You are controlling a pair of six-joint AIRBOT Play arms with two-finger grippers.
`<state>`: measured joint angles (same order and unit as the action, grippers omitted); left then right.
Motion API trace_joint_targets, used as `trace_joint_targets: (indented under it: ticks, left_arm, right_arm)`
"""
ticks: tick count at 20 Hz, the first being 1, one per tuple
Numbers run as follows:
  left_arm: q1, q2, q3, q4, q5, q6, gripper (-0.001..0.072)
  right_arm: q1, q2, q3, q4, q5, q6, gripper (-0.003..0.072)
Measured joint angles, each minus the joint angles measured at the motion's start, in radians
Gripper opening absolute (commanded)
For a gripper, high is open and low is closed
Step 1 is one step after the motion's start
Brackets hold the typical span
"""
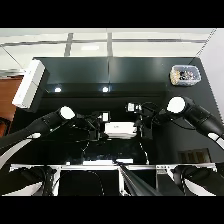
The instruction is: Fold the box and place the chain.
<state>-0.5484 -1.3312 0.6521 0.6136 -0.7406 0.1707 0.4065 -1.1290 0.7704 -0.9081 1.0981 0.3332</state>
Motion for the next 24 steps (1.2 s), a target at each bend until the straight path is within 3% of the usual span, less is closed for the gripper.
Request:
trace_joint_targets:
  ticks: [1, 5, 7, 10, 13, 16, 24]
  left_arm:
    - [0.000, 0.000, 0.000, 0.000, 0.000, 0.000, 0.0443]
    - [0.000, 0.000, 0.000, 0.000, 0.000, 0.000, 0.0442]
    - [0.000, 0.000, 0.000, 0.000, 0.000, 0.000, 0.0442]
    - [0.000, 0.000, 0.000, 0.000, 0.000, 0.000, 0.0443]
    - [0.000, 0.000, 0.000, 0.000, 0.000, 0.000, 0.0443]
    - [0.000, 0.000, 0.000, 0.001, 0.000, 0.000, 0.0443]
    - [0.000, 0.000, 0.000, 0.003, 0.000, 0.000, 0.0443]
  right_arm:
    - [-0.002, 0.016, 0.008, 0.007, 0.000, 0.039, 0.0009]
    - [-0.017, 0.064, 0.002, 0.047, 0.036, 0.319, 0.0004]
    - [-0.022, 0.072, -0.055, 0.165, 0.031, 0.417, 0.0003]
    - [-0.024, 0.066, -0.169, 0.407, -0.066, 0.494, 0.0006]
    - [-0.026, 0.050, -0.234, 0.548, -0.150, 0.529, 0.0007]
    - [-0.026, 0.039, -0.258, 0.597, -0.203, 0.553, 0.0012]
    - [-0.011, -0.003, -0.272, 0.557, -0.256, 0.652, 0.0012]
